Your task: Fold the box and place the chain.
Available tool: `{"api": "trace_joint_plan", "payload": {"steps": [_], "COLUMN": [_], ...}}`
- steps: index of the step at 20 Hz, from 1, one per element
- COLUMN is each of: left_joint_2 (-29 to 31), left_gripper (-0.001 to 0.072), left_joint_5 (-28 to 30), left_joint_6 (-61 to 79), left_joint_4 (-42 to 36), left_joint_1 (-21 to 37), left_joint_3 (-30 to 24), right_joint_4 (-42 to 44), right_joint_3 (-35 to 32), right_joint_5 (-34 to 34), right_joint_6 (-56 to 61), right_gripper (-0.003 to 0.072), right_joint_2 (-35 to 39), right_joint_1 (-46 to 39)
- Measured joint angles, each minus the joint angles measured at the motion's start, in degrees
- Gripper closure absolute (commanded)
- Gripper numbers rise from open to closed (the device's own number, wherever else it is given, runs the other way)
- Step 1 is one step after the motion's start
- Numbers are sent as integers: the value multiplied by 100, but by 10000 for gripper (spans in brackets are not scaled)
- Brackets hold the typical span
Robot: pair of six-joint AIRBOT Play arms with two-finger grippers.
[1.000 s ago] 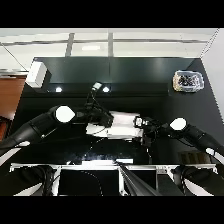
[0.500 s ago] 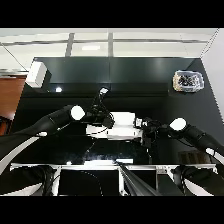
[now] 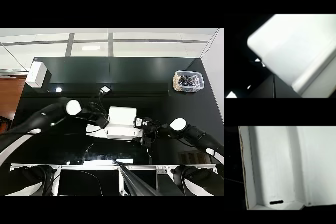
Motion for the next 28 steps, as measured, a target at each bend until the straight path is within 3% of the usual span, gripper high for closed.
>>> {"api": "trace_joint_plan", "payload": {"steps": [3,5,6,7,8,9,14,19,22,24,26,28], "left_joint_2": [776,1185,1311,1410,1480,1526,1547,1244,979,791,623,474], "left_gripper": [687,685,594,237,17,-2,16,18,41,152,154,250], "left_joint_5": [-302,-334,-396,-485,-509,-542,-15,444,330,223,111,15], "left_joint_6": [177,629,940,1346,1797,2256,4448,5097,5296,5410,5480,5517], "left_joint_4": [291,-15,-323,-704,-1038,-1283,-1794,-1554,-1676,-1720,-1742,-1762], "left_joint_1": [396,774,938,1064,1132,1145,765,413,348,330,317,313], "left_joint_3": [-564,-1082,-1276,-1436,-1547,-1624,-1786,-1779,-1668,-1537,-1414,-1314], "right_joint_4": [2,0,-2,-2,-4,-4,-7,-7,-4,-7,-7,-7], "right_joint_3": [0,0,0,0,0,0,0,0,0,0,0,0], "right_joint_5": [7,15,17,22,26,28,31,33,33,35,35,33], "right_joint_6": [0,0,-2,-2,-2,-2,-7,-11,-11,-11,-11,-11], "right_gripper": [592,592,592,591,591,592,591,592,592,592,592,592], "right_joint_2": [0,0,0,0,0,0,0,0,0,0,0,0], "right_joint_1": [0,0,0,0,0,0,0,0,0,0,0,0]}}
